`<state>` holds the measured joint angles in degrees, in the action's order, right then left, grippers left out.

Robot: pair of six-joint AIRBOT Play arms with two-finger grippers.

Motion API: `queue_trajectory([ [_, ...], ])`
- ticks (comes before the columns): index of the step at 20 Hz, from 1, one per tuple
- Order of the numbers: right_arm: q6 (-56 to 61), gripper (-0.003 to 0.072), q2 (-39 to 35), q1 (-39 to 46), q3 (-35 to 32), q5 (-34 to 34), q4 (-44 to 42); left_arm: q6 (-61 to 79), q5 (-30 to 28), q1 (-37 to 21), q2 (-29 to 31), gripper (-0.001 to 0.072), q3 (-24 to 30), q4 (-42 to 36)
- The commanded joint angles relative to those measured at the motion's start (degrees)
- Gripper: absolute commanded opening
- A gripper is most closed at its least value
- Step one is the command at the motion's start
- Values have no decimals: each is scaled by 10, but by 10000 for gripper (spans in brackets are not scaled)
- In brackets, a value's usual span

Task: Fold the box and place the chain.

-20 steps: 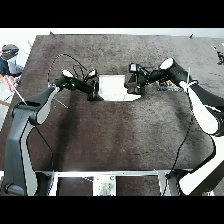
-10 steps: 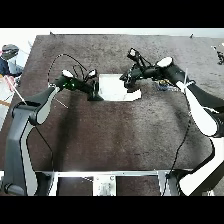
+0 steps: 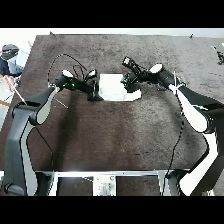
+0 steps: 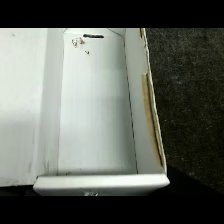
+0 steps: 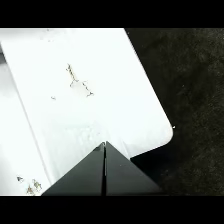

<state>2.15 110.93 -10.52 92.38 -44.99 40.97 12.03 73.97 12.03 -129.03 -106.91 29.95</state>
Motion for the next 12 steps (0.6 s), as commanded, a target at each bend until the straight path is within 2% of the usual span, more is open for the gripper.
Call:
queue_trajectory([
  [1,0,10,7,0,0,4,14,0,0,0,0,538,0,0],
  [5,0,10,-3,0,1,7,14,0,0,0,0,538,0,-4],
  [9,1,10,-52,0,1,13,15,0,0,0,0,538,0,-4],
  [11,34,10,-84,2,1,-19,38,0,0,0,0,538,0,-4],
  [12,51,10,-99,2,1,-57,70,0,0,0,0,538,0,-4],
])
